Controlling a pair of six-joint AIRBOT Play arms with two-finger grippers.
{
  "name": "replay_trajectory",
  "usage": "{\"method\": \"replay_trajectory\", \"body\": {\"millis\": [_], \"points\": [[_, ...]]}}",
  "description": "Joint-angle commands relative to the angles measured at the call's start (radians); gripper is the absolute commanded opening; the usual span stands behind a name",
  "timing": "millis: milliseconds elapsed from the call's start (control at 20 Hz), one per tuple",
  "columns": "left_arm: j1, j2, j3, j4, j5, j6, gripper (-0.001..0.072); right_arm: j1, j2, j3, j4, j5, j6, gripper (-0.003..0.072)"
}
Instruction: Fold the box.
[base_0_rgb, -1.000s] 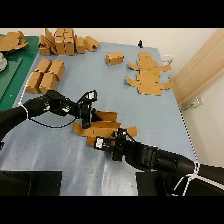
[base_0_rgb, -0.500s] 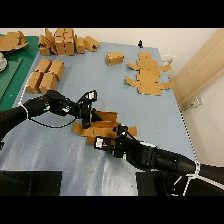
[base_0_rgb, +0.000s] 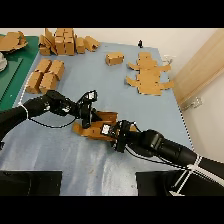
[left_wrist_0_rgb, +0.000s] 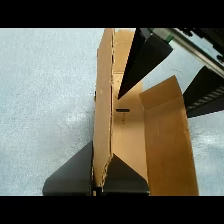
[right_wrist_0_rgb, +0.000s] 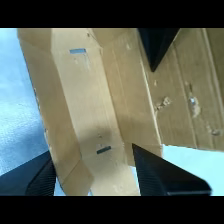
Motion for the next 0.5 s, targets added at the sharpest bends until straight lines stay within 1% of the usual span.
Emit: {"method": "replay_trajectory", "body": {"millis": [0, 50, 150, 250, 450], "points": [[0.0, -0.001, 0.0, 0.0, 0.0, 0.0, 0.0013, -0.113, 0.025, 0.0, 0.464, -0.034, -0.472, 0.0717], [0.0, -0.001, 0.0, 0.0, 0.0, 0.0, 0.0012, -0.148, 0.039, 0.0, 0.523, -0.066, -0.532, 0.0717], [0.0, -0.001, 0.0, 0.0, 0.0, 0.0, 0.0012, -0.208, 0.053, 0.0, 0.572, -0.086, -0.603, 0.0717], [0.0, -0.001, 0.0, 0.0, 0.0, 0.0, 0.0013, -0.237, 0.05, 0.0, 0.595, -0.072, -0.66, 0.0717], [0.0, -0.001, 0.0, 0.0, 0.0, 0.0, 0.0013, -0.262, 0.041, 0.0, 0.594, -0.021, -0.704, 0.0717]]}}
